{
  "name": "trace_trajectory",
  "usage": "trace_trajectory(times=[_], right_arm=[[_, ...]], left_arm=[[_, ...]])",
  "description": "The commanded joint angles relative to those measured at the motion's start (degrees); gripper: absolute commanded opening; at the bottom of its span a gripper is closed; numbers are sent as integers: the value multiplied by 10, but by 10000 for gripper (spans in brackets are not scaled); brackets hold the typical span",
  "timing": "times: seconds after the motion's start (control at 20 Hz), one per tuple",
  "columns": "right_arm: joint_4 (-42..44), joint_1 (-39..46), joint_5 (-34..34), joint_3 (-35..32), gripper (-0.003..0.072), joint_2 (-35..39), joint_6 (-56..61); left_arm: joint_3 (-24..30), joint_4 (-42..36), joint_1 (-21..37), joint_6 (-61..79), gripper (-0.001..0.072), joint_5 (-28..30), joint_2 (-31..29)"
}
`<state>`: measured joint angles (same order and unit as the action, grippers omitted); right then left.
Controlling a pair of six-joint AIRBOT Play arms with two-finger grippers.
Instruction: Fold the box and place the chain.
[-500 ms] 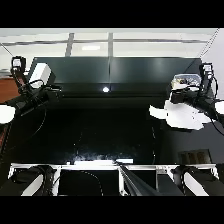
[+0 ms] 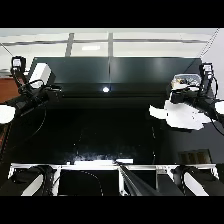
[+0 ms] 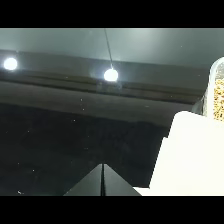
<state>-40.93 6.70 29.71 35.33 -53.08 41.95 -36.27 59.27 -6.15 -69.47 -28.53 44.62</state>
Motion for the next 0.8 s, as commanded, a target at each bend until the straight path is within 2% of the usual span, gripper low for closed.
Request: trace_trajectory(times=[0.0, 0.4, 0.65, 0.7, 0.75], right_arm=[[0, 0, 0, 0, 20, 0, 0], [22, 0, 2, 0, 20, 0, 2], [27, 0, 31, 0, 25, 0, 2], [28, 0, 36, 0, 310, 0, 10], [27, 0, 49, 0, 720, 0, 14]], left_arm=[[0, 0, 0, 0, 30, 0, 2], [0, -1, -1, 0, 30, -2, 39], [0, -50, -1, 0, 30, -2, 68], [0, -55, -1, 1, 48, 0, 72], [0, -55, -1, 9, 327, 0, 73]])
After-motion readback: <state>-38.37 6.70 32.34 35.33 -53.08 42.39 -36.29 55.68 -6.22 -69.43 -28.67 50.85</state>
